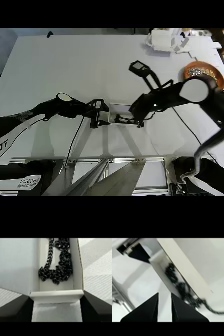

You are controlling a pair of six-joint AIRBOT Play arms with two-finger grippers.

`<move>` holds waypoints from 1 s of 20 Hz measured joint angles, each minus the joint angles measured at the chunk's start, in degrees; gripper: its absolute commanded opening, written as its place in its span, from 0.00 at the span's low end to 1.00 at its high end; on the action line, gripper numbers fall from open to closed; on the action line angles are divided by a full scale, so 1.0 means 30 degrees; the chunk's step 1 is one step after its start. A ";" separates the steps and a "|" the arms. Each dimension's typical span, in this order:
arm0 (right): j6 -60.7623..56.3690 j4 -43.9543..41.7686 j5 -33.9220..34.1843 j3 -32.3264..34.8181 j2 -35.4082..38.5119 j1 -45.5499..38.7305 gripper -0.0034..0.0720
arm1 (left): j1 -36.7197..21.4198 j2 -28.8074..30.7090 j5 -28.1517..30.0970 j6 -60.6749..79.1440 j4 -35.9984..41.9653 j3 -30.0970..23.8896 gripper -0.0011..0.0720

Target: Fold the box and place the chain.

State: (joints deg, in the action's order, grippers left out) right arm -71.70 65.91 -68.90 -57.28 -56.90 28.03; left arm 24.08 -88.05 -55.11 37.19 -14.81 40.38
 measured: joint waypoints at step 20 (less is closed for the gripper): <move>0.0066 0.1974 0.5763 0.8466 -0.1275 -0.1078 0.25 | 0.0000 0.0000 0.0000 0.0000 0.0000 0.0000 0.04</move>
State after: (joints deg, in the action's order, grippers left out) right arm -71.50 71.83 -51.62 -31.88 -60.73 24.80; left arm 24.08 -88.05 -55.11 37.19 -14.81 40.38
